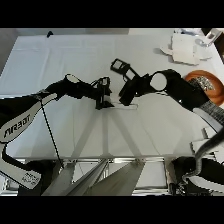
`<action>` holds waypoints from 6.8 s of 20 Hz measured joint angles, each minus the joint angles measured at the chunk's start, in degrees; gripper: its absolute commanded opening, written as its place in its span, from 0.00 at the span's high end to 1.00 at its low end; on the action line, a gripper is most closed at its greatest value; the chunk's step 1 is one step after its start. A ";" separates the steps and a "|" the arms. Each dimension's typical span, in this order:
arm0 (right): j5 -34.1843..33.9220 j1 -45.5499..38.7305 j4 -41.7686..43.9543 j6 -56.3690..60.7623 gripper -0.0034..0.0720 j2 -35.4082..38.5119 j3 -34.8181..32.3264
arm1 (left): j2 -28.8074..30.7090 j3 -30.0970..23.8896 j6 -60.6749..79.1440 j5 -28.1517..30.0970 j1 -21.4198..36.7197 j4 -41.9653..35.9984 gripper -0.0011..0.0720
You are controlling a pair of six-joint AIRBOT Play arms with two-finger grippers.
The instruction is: Fold the box and place the chain.
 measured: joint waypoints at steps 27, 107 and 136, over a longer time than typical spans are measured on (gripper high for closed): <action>-0.50 -3.91 31.12 6.99 0.95 -11.41 -7.87 | 0.00 0.00 0.04 -0.07 -0.02 0.09 0.55; -5.88 -16.87 -10.60 6.97 0.94 31.91 -15.72 | 28.76 -0.02 -30.23 17.20 4.72 13.49 0.97; -5.88 -16.87 -10.58 6.97 0.94 31.91 -15.72 | 7.15 0.00 -67.49 28.59 34.36 32.61 0.13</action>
